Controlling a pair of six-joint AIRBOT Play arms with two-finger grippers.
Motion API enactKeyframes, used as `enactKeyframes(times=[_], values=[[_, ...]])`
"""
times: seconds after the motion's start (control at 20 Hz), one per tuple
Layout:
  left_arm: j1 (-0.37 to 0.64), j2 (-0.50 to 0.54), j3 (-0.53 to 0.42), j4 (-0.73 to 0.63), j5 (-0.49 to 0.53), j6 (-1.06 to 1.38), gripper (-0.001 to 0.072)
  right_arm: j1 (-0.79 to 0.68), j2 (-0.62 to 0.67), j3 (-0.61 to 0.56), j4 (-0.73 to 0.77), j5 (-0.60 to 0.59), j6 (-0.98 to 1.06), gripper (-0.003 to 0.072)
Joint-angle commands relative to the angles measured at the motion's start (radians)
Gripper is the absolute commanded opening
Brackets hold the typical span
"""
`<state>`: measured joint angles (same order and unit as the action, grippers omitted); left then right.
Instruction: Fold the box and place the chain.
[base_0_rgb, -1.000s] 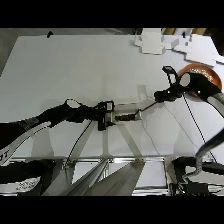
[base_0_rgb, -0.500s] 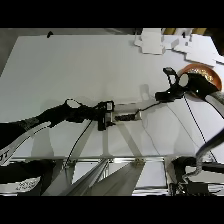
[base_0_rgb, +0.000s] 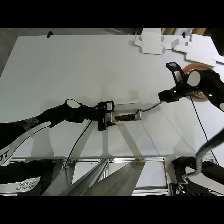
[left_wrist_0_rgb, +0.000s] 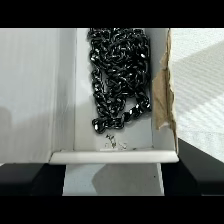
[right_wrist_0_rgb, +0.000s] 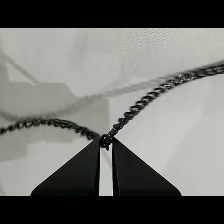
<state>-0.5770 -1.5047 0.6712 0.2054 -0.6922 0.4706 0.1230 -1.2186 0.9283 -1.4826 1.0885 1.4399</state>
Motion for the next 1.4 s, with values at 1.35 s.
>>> enactKeyframes(times=[1.35], values=[[0.000,0.000,0.000,0.000,0.000,0.000,0.0170,0.524,0.199,-0.025,0.309,-0.123,-0.002,0.0020]])
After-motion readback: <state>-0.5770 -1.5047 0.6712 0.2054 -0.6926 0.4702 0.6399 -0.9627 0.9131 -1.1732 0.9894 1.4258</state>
